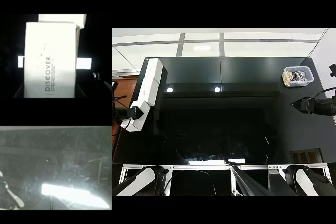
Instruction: Fold the box and place the chain.
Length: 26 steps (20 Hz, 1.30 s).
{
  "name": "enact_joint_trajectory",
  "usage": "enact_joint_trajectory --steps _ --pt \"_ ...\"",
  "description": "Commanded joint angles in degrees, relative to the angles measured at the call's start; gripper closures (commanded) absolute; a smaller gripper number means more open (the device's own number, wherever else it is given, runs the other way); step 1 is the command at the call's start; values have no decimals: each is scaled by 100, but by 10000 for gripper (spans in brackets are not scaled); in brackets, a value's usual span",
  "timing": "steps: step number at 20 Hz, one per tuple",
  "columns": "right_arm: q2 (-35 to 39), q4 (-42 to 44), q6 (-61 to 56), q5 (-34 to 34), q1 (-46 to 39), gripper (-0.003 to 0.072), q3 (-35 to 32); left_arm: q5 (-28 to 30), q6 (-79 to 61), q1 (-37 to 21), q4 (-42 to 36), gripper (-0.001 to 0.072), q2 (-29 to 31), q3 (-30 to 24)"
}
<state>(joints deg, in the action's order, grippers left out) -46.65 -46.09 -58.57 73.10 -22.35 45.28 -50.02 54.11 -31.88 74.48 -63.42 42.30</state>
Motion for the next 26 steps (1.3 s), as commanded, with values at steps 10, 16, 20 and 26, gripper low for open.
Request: enact_joint_trajectory --steps 10,16,20,26 --pt "-39 199 170 -1357 1285 668 -24 -317 -107 -13 -2334 522 704 1196" --pt "-428 -852 223 -4223 2538 668 -1108 365 -874 1716 -3322 683 2243 -551" --pt "-490 -1097 223 -4570 2439 668 -1368 1978 -876 2946 -2470 681 2970 -1773" --pt "-490 -1097 223 -4572 2439 668 -1368 2098 -870 3091 -2417 680 2979 -1834"
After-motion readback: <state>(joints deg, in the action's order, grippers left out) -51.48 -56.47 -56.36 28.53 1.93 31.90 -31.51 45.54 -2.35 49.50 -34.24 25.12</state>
